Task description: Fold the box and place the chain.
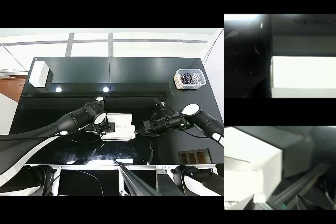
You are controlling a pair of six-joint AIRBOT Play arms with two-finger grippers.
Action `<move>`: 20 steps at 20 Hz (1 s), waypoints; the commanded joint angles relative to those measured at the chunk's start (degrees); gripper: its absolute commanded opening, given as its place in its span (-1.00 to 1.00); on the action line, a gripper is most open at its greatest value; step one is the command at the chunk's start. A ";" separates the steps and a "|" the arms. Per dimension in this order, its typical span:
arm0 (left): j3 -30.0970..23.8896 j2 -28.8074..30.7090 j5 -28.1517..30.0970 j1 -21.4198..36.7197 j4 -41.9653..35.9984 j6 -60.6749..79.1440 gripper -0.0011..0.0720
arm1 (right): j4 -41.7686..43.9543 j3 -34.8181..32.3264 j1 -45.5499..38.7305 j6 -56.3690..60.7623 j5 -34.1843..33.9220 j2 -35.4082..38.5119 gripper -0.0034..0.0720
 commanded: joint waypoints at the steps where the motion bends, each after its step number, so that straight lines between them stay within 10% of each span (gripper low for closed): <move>1: 0.00 0.02 0.11 0.00 -0.02 0.02 -0.88 | 2.32 0.11 1.27 -0.66 -1.01 0.02 0.64; 8: 0.00 0.02 0.15 0.00 0.02 0.02 -0.88 | 0.63 2.01 12.11 6.27 -12.33 0.02 0.46; 10: 0.00 0.02 0.13 0.00 0.02 0.02 -0.88 | -4.63 3.78 15.13 11.08 -13.86 0.02 0.21; 20: 0.00 0.02 0.13 0.00 0.22 0.04 -0.88 | -30.91 12.17 27.50 39.23 -14.69 -0.02 0.21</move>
